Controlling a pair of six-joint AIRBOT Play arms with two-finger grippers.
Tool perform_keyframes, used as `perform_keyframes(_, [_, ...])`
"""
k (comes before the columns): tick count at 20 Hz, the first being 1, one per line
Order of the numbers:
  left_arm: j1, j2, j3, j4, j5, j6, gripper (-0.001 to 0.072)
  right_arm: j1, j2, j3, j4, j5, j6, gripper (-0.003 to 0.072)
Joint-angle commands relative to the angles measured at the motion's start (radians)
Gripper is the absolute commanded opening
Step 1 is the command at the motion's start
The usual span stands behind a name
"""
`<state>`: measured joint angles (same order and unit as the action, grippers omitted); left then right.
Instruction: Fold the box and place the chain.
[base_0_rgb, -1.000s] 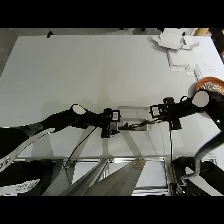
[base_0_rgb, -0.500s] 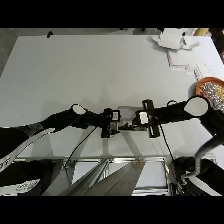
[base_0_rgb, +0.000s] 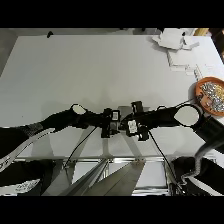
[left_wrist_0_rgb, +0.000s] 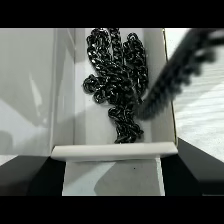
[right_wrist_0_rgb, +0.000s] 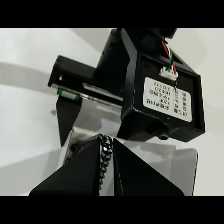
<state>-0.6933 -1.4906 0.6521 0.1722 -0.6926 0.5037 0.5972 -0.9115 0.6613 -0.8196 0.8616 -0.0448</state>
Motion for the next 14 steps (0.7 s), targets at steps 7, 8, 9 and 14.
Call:
perform_keyframes(7, [0.0, 0.0, 0.0, 0.0, 0.0, 0.0, 0.0206, -0.233, 0.017, 0.084, -0.292, 0.121, 0.093, 0.0191])
perform_keyframes(8, [0.0, 0.0, 0.0, 0.0, 0.0, 0.0, 0.0206, -0.278, 0.018, 0.096, -0.34, 0.133, 0.092, 0.019])
perform_keyframes(9, [0.0, 0.0, 0.0, 0.0, 0.0, 0.0, 0.0206, -0.328, 0.016, 0.097, -0.39, 0.135, 0.086, 0.019])
perform_keyframes(14, [0.0, 0.0, 0.0, 0.0, 0.0, 0.0, 0.0206, -0.527, -0.077, 0.097, -0.467, 0.159, -0.029, 0.019])
